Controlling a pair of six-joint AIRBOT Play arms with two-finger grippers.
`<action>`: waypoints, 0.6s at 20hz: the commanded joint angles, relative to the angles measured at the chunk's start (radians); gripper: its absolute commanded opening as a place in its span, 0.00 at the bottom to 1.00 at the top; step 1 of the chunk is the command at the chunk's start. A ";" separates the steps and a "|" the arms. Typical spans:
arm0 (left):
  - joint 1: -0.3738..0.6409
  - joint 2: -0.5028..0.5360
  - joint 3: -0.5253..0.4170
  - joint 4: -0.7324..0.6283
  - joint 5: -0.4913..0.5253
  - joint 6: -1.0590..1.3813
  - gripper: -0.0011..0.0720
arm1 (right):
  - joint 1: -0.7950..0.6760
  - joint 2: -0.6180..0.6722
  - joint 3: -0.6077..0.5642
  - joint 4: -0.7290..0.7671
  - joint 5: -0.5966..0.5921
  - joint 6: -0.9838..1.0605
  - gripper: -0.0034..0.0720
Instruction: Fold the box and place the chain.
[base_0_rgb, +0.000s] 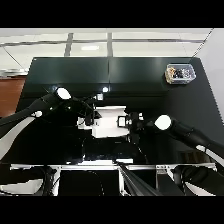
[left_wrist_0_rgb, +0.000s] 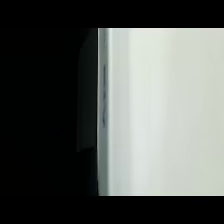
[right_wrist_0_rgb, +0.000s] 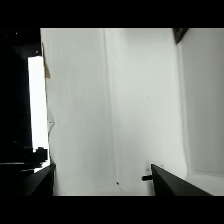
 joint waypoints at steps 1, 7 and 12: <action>-0.001 -0.001 0.001 -0.002 -0.006 0.000 0.05 | -0.084 0.016 0.047 0.007 0.086 -0.026 0.98; -0.001 -0.001 0.001 -0.002 -0.008 0.000 0.05 | -0.122 0.015 0.055 -0.007 0.209 -0.121 0.98; -0.001 -0.001 0.001 -0.002 -0.008 -0.001 0.05 | -0.040 0.015 -0.004 -0.105 0.219 -0.123 0.98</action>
